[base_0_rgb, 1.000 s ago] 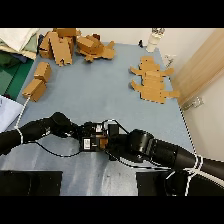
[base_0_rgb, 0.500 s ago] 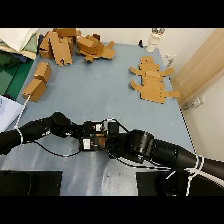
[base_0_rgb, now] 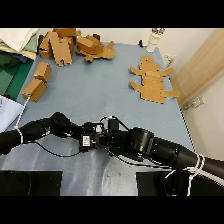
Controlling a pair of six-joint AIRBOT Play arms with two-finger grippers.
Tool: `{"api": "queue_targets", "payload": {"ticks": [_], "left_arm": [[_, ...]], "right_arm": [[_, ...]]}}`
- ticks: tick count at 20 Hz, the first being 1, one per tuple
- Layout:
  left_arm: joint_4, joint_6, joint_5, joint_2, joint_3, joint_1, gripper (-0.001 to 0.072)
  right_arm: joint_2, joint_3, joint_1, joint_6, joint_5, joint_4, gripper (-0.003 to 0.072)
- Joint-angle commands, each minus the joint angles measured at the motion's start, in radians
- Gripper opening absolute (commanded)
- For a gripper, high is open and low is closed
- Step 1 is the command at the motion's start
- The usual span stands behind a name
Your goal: Fold the box.
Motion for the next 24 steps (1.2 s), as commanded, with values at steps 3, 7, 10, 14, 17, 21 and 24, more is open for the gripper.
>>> {"api": "queue_targets", "payload": {"ticks": [3, 7, 10, 14, 17, 21, 24], "left_arm": [[-0.001, 0.0, 0.004, 0.0, 0.0, 0.0, 0.0322], [-0.001, 0.0, 0.003, 0.0, 0.0, 0.0, 0.0322], [-0.001, 0.0, 0.004, 0.0, 0.0, 0.0, 0.0322], [-0.001, 0.0, 0.004, 0.0, 0.0, 0.0, 0.0322], [-0.001, 0.0, 0.004, 0.0, 0.0, 0.0, 0.0322], [-0.001, -0.001, 0.003, 0.0, 0.0, 0.0, 0.0321], [-0.001, 0.0, 0.003, 0.0, 0.0, 0.0, 0.0322]], "right_arm": [[0.0, 0.001, 0.001, -0.003, -0.026, 0.091, 0.0217], [0.0, 0.001, 0.002, -0.003, -0.034, 0.11, 0.0216], [0.0, 0.001, 0.002, -0.003, -0.034, 0.15, 0.0216], [0.0, 0.001, 0.002, -0.003, -0.034, 0.19, 0.0217], [-0.002, 0.001, 0.001, -0.003, -0.034, 0.204, 0.0216], [-0.003, -0.006, 0.001, -0.003, -0.033, 0.241, 0.0216], [-0.015, -0.027, 0.001, 0.0, -0.032, 0.248, 0.0216]]}}
